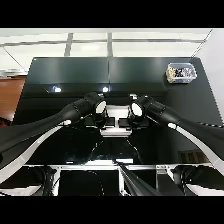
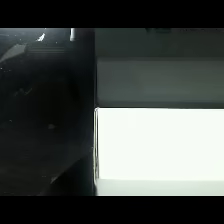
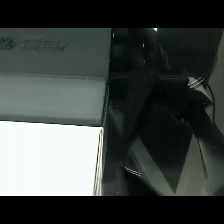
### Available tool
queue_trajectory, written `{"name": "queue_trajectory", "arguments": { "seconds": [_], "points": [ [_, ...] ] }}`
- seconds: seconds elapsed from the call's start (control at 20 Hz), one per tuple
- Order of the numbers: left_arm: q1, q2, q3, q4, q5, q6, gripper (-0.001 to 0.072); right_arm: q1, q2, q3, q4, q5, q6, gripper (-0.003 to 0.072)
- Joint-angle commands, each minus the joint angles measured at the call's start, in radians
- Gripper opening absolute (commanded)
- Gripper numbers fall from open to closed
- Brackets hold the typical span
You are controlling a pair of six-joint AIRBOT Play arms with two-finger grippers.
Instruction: Fold the box and place the chain.
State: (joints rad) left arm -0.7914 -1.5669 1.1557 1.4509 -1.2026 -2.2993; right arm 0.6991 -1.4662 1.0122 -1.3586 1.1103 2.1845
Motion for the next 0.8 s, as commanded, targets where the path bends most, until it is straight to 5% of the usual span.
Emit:
{"name": "queue_trajectory", "arguments": {
  "seconds": [0.0,0.25,0.3,0.35,0.4,0.75],
  "points": [
    [0.0,0.0,0.001,0.003,-0.002,0.0,0.0027,0.001,-0.004,0.001,-0.004,0.003,-0.002,0.0013],
    [0.0,0.0,0.001,0.003,-0.002,0.0,0.0027,0.001,-0.003,0.002,-0.004,-0.02,-0.002,0.0016],
    [0.0,0.0,0.001,0.003,-0.002,0.0,0.0027,0.001,-0.001,0.002,-0.004,-0.023,-0.001,0.0111],
    [0.0,0.0,0.001,0.003,-0.002,0.0,0.0027,0.001,0.0,0.004,-0.004,-0.022,-0.004,0.0317],
    [0.0,0.0,0.001,0.003,-0.002,0.0,0.0027,0.001,0.003,0.01,-0.003,-0.02,-0.026,0.0383],
    [0.0,0.0,0.001,0.003,-0.003,0.0,0.0027,-0.016,0.184,0.09,-0.052,0.108,-0.156,0.0382]
  ]
}}
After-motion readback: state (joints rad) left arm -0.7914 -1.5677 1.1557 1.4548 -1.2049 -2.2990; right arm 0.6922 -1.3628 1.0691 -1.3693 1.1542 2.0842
